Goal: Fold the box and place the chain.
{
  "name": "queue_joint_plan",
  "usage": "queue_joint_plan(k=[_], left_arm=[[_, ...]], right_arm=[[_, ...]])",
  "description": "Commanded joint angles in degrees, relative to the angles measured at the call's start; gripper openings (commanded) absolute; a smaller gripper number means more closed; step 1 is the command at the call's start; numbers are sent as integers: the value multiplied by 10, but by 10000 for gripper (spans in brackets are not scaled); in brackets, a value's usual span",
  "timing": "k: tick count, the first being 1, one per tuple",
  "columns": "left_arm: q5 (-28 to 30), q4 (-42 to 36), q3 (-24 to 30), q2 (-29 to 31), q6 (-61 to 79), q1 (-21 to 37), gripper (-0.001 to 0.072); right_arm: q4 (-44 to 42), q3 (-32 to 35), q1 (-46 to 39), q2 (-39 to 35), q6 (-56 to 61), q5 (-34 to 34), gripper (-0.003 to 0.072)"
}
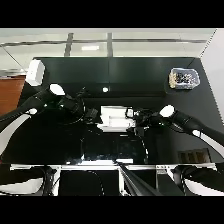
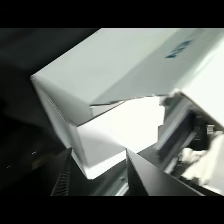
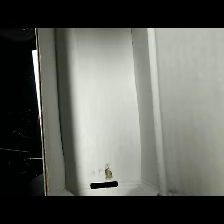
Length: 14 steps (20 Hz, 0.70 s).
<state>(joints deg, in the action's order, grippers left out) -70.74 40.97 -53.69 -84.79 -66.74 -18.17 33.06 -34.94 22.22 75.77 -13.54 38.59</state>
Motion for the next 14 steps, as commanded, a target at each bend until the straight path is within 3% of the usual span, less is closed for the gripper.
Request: queue_joint_plan(k=[1, 2, 8, 14], left_arm=[[16, 70, -31, 1, -75, -36, 372], [24, 70, -34, 0, -78, -43, 330], [51, 75, -35, 0, -134, -73, 331], [76, 157, -39, 0, -211, -102, 330]], right_arm=[[0, 0, 1, 0, 1, -2, 127], [0, 0, 1, 0, 1, -2, 128], [0, 0, 0, 0, 1, -2, 127], [0, 0, 1, 0, 2, -3, 127]])
